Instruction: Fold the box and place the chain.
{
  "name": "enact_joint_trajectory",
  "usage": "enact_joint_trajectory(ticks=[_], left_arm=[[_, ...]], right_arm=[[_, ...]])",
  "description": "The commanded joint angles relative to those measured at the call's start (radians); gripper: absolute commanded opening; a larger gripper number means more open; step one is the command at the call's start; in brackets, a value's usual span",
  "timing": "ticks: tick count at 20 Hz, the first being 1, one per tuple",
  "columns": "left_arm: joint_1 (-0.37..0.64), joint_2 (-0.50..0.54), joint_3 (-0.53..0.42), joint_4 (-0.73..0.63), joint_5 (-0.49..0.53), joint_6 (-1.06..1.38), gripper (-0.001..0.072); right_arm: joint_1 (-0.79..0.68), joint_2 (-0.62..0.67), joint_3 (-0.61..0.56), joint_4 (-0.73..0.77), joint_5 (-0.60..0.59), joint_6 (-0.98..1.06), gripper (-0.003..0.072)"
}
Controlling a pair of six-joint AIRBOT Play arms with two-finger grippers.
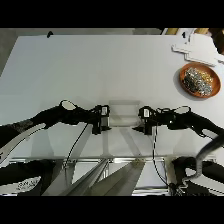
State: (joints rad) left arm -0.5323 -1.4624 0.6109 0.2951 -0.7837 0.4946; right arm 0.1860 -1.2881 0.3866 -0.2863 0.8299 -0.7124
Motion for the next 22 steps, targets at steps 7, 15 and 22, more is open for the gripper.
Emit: enact_joint_trajectory(ticks=[7, 15, 22], left_arm=[[0.001, 0.0, 0.0, -0.003, 0.005, -0.002, 0.0048], [0.001, 0.0, 0.0, -0.003, 0.005, -0.002, 0.0048], [0.001, 0.0, 0.0, -0.003, 0.003, -0.002, 0.0048]], right_arm=[[0.0, 0.152, 0.001, -0.414, -0.02, 0.473, 0.0633], [0.0, 0.433, 0.003, -0.841, -0.004, 0.851, 0.0518], [0.0, 0.525, 0.003, -0.421, 0.018, 0.948, 0.0019]])
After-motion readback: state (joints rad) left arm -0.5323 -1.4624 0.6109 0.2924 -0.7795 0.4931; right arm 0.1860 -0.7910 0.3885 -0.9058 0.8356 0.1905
